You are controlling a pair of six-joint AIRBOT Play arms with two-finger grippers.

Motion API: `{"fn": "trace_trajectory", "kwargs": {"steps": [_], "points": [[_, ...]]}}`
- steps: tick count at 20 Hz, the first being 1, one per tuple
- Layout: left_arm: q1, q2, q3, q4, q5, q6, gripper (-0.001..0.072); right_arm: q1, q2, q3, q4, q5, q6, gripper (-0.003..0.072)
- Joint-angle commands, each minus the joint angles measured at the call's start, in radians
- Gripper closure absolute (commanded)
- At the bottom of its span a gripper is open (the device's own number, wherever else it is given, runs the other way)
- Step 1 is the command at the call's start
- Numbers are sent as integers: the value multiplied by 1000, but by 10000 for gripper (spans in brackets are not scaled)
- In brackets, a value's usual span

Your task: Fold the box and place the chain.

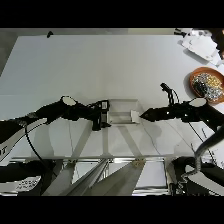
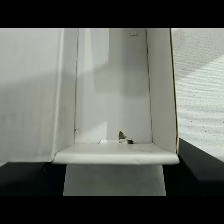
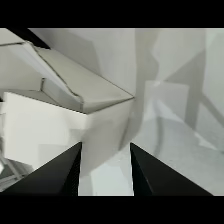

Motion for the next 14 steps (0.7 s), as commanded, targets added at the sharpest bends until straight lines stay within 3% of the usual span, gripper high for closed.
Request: {"fn": "trace_trajectory", "kwargs": {"steps": [1, 5, 8, 9, 14], "points": [[0, 0, 0, 0, 0, 0, 384, 1, -11, 9, 32, 40, 0, 276], [0, 0, 0, 0, 0, 0, 384, 39, -26, 9, 36, 37, -2, 239], [0, 0, 0, 0, 1, 0, 384, 75, -26, 9, 34, -9, 27, 183], [0, 0, 0, 0, 1, 1, 384, 95, -26, 9, 30, -45, 62, 128], [0, 0, 0, 0, 0, 0, 384, 252, -26, 62, -117, -176, 291, 134]]}}
